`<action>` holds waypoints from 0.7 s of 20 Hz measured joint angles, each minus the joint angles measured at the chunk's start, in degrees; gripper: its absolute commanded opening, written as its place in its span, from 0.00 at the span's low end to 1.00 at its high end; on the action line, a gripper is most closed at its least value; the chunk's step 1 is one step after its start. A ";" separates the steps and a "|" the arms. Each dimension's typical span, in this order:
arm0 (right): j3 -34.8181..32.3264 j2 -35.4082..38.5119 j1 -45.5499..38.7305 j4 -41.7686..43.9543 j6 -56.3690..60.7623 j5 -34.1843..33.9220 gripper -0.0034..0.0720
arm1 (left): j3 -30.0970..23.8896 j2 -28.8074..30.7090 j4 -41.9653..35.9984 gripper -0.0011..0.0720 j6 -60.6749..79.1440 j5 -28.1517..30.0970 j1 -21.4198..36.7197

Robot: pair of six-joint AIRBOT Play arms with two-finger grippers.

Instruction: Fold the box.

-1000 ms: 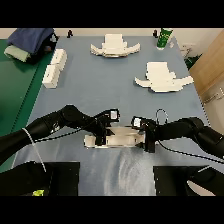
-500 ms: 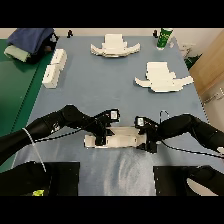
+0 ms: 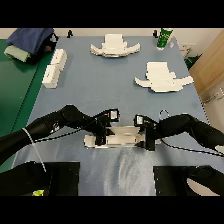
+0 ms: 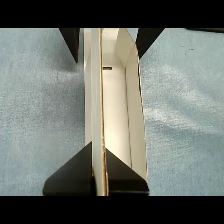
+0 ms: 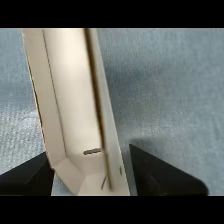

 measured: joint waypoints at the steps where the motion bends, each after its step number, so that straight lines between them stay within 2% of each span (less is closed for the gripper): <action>1: 0.00 -0.50 0.44 0.00 -0.04 0.44 0.99 | 0.00 0.00 0.00 0.03 0.00 -0.02 0.00; 14: 0.55 -1.33 2.73 -3.52 -0.07 1.68 0.99 | 0.02 -0.02 0.00 0.03 -0.02 -0.07 0.00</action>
